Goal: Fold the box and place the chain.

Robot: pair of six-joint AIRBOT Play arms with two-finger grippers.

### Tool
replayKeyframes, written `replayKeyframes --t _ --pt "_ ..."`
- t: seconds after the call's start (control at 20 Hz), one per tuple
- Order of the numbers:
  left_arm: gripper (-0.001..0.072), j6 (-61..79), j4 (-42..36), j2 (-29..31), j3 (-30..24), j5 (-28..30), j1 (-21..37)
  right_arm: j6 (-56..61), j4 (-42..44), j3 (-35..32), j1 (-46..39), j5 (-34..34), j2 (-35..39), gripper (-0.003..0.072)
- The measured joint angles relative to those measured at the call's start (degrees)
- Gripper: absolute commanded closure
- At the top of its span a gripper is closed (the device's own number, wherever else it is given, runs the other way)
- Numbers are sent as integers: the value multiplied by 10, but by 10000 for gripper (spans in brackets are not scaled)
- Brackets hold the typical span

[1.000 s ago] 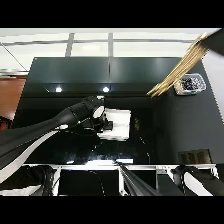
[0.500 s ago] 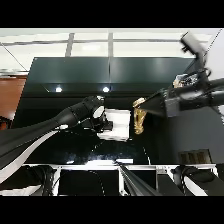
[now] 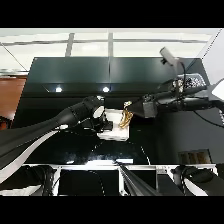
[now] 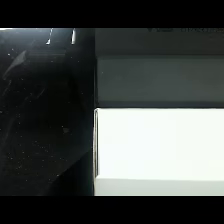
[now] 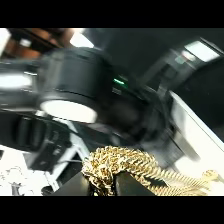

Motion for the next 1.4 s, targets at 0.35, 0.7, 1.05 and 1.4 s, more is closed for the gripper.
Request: replayKeyframes --t 0.35,0.7,1.05,1.4 --pt "681 0 0 0 0 2 0 35 -42 -60 43 -49 -27 677" --pt "681 0 0 0 0 3 0 60 -42 -69 69 -102 -54 676" --pt "681 0 0 0 0 3 0 96 -86 -77 85 -101 -59 669" --pt "681 0 0 0 0 0 0 134 -162 -91 95 -138 -78 253"
